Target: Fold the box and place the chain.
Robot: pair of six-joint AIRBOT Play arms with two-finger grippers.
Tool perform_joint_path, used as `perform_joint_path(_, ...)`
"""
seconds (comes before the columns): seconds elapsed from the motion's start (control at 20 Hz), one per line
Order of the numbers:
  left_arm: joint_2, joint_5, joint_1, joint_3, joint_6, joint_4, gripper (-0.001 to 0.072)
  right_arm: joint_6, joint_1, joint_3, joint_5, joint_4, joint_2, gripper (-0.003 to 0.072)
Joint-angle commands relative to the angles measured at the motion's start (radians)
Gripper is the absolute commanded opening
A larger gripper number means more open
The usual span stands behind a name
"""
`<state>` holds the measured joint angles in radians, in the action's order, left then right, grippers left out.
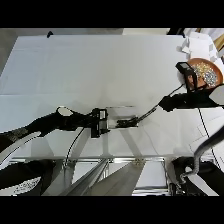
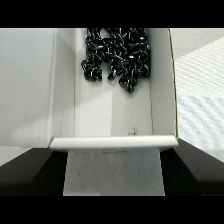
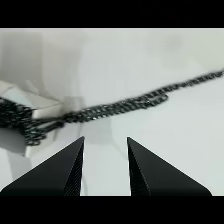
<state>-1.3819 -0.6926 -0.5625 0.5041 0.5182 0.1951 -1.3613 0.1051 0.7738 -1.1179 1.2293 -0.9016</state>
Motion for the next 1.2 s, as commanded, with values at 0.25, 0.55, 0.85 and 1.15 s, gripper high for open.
perform_joint_path(0.25,0.0,0.0,0.0,0.0,0.0,0.0,0.0269,-0.03,0.04,0.001,0.091,0.111,-0.282,0.026)
perform_joint_path(0.55,0.0,0.0,0.0,0.0,0.0,0.0,0.0269,-0.03,0.045,0.001,0.144,0.113,-0.381,0.0258)
perform_joint_path(0.85,0.0,0.0,0.0,0.0,0.0,0.0,0.0269,-0.033,0.045,0.001,0.177,0.126,-0.395,0.0233)
perform_joint_path(1.15,0.0,0.0,0.0,0.0,0.0,0.0,0.0269,-0.053,0.045,0.0,0.185,0.138,-0.426,0.0217)
